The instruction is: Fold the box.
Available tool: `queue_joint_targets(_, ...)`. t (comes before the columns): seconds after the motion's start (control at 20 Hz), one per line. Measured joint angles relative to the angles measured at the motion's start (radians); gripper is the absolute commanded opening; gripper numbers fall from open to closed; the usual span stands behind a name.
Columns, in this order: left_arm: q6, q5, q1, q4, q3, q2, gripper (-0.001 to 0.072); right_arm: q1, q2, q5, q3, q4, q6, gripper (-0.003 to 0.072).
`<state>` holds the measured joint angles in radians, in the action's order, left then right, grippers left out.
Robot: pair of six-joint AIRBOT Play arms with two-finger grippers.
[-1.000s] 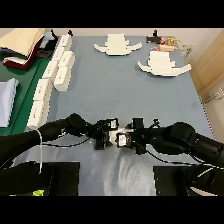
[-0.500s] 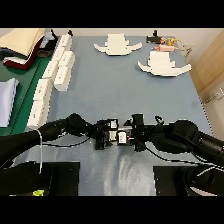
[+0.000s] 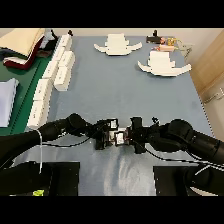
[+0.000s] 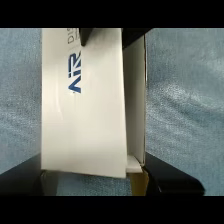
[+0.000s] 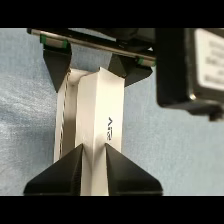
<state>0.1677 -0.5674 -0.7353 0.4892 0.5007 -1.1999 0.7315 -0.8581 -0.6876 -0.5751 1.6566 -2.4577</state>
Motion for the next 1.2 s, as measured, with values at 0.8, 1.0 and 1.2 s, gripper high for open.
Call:
queue_joint_targets(0.8, 0.001, 0.000, 0.000, 0.002, 0.000, 0.000, 0.0467, -0.002, 0.005, -0.027, -0.001, 0.090, 0.000, 0.0187)
queue_joint_targets(1.0, 0.000, 0.000, 0.000, 0.000, 0.000, 0.000, 0.0467, -0.001, 0.005, -0.030, -0.001, 0.094, 0.008, 0.0135)
queue_joint_targets(1.2, 0.000, 0.000, 0.000, 0.000, 0.000, 0.000, 0.0467, -0.001, 0.006, -0.041, -0.001, 0.097, 0.031, 0.0247)
